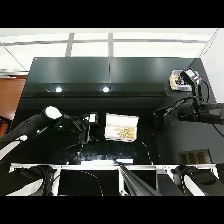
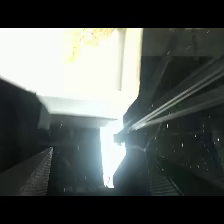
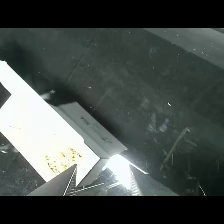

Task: Fold the box and place the chain.

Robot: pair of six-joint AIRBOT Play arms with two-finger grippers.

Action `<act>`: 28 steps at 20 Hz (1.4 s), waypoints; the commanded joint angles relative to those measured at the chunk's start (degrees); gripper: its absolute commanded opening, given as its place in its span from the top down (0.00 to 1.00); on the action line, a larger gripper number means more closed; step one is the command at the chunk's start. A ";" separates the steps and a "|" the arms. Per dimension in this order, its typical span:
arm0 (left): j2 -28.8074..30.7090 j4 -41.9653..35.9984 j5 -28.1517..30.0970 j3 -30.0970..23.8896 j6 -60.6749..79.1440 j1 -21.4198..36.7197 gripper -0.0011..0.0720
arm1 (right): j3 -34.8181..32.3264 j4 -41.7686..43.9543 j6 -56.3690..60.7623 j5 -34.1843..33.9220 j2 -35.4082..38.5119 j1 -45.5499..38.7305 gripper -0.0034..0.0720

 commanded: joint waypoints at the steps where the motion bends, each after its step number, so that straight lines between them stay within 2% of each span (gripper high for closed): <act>1: -2.14 -6.64 1.03 0.07 7.63 -0.26 0.01 | -0.02 -0.09 -0.04 -0.13 0.02 0.00 0.43; 8: -5.42 -7.04 0.85 2.95 7.45 -1.33 0.01 | -0.02 -0.07 -0.90 -1.14 0.02 0.00 0.43; 20: -5.44 -6.64 2.29 2.99 7.39 -3.63 0.02 | -0.02 -0.11 -0.92 -1.18 0.00 0.00 0.43; 24: -5.44 -5.14 2.51 2.99 7.39 -4.68 0.05 | -0.04 -4.55 -0.85 -1.14 -0.09 0.02 0.43; 25: -5.44 -4.68 2.73 2.99 7.39 -4.98 0.08 | -0.09 -5.44 -0.85 -1.22 -0.11 0.02 0.43; 28: -5.44 -4.92 3.45 2.99 7.17 -5.27 0.52 | -1.55 -5.64 0.72 -2.64 -0.11 0.02 0.43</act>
